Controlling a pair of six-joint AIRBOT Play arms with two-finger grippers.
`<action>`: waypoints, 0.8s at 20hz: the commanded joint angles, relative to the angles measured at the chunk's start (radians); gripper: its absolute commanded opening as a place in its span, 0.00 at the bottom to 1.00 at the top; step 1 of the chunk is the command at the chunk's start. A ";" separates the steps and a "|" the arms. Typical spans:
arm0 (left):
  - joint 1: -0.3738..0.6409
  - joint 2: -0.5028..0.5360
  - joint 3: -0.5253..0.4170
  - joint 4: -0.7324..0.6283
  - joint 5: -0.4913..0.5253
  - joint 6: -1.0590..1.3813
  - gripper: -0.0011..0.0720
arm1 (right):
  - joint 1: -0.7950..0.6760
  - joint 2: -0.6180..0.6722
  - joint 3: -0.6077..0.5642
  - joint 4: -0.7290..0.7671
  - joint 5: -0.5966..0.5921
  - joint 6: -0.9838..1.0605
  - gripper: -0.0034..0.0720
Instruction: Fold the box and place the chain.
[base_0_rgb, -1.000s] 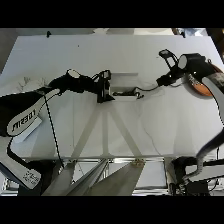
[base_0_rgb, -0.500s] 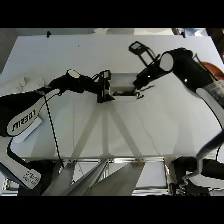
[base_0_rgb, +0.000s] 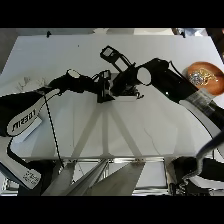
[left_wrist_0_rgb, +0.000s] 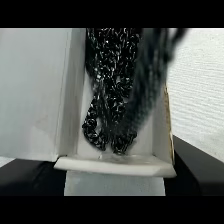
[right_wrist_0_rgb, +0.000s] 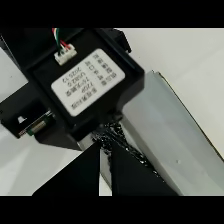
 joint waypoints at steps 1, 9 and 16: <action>0.001 0.000 0.000 0.000 0.000 0.000 0.40 | 0.003 -0.077 0.001 -0.030 -0.013 0.011 0.06; 0.001 0.000 0.000 0.000 0.000 0.000 0.40 | -0.129 -0.055 0.001 -0.032 0.050 -0.057 0.34; 0.001 0.000 0.000 0.000 0.000 0.000 0.40 | -0.445 0.072 -0.003 0.225 0.278 -0.489 0.35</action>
